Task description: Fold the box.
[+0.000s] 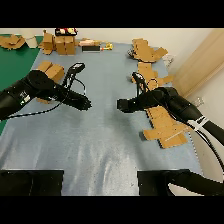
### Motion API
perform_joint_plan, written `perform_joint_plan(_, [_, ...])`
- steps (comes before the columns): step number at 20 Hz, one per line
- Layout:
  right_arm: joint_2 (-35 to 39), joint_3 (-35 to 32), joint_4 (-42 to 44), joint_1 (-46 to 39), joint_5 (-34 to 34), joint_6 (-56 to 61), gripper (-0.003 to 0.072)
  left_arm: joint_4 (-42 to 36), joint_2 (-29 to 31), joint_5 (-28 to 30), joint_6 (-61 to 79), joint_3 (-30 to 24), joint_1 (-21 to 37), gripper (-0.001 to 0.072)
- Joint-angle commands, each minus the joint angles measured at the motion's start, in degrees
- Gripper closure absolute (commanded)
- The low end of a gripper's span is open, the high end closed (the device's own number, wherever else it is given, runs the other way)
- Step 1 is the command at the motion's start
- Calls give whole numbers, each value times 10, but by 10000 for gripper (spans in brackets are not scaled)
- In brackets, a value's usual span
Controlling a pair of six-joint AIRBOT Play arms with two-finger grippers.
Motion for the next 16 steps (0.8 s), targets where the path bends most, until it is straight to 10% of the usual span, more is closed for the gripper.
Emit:
perform_joint_plan(1, [-2,0,1,0,2,4,679,0,0,0,0,0,0,695])
perform_joint_plan(6, [-41,0,113,16,-45,60,679,0,0,34,0,0,0,695])
perform_joint_plan(10, [-83,68,12,-57,-224,20,679,-2,0,44,-1,0,0,695])
perform_joint_plan(14, [-82,149,-187,-228,-394,-8,234,-9,0,47,-14,0,0,693])
perform_joint_plan(16, [-80,153,-285,-312,-427,-43,234,-10,0,46,-17,0,0,693])
